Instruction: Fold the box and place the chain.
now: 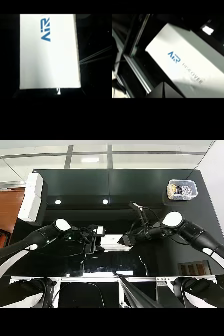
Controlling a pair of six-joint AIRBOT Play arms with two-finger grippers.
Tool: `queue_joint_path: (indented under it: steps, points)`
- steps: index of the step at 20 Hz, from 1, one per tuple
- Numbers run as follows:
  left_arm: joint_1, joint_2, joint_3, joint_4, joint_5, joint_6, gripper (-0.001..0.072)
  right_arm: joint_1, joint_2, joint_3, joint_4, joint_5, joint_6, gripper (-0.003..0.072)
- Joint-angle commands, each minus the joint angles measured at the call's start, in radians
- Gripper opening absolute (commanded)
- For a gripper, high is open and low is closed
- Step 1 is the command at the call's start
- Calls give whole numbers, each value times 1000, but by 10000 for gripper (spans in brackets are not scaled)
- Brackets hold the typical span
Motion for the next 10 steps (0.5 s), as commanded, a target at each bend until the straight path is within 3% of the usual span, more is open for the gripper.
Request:
queue_joint_path:
  steps: [1, 5, 10]
  points:
    - [0, 0, 0, 0, 0, 0, 521, -4, -31, -28, 93, -91, 16, 18]
    - [0, -1, 0, 0, -11, 0, 521, -2, -66, -37, 45, -33, 17, 18]
    - [0, 0, 0, 0, -15, 0, 521, 0, -90, -60, 12, -78, 5, 18]
